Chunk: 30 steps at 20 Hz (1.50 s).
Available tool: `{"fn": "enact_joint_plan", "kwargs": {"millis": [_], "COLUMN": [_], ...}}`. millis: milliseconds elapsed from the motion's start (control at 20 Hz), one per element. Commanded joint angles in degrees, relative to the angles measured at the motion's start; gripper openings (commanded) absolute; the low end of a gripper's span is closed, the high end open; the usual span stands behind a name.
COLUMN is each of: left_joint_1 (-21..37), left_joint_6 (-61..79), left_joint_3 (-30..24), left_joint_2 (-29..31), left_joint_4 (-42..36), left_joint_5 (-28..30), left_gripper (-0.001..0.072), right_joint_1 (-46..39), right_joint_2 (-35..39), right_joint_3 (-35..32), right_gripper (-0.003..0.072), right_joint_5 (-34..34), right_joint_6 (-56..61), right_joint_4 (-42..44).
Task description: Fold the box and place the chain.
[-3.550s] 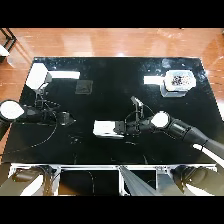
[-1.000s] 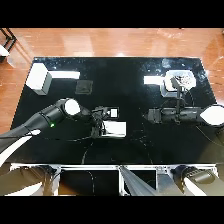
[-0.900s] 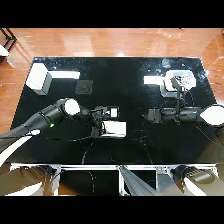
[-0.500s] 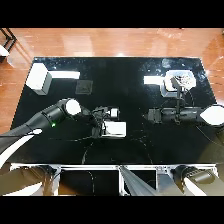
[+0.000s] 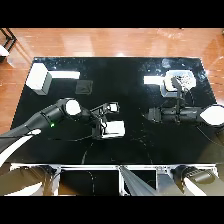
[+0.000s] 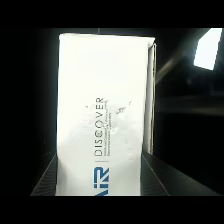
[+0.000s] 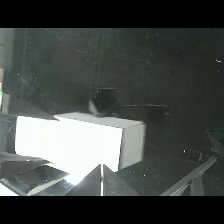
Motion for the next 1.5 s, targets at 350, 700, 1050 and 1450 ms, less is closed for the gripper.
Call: {"fn": "enact_joint_plan", "kwargs": {"millis": [350, 700, 1050, 1450], "left_joint_1": [21.57, 52.43, 66.58, 65.18], "left_joint_6": [-20.22, -36.37, -38.32, -33.29], "left_joint_3": [2.08, 2.10, 4.63, 12.46], "left_joint_2": [18.95, 20.87, 3.85, -6.73], "left_joint_4": [15.63, 29.03, 23.87, 17.35], "left_joint_5": [-18.78, -7.58, -0.26, 5.75], "left_gripper": [0.0023, 0.0024, 0.0026, 0.0201], "right_joint_1": [-0.02, -0.02, -0.02, -0.02], "right_joint_2": [0.04, 0.04, 0.04, 0.04], "right_joint_3": [0.07, 0.07, 0.07, 0.07], "right_gripper": [0.0022, 0.0022, 0.0021, 0.0022], "right_joint_5": [-0.13, -1.18, -1.20, -2.75], "right_joint_6": [-0.04, -0.31, -2.05, -1.09], "right_joint_4": [-0.87, -0.90, -0.92, -3.13]}}
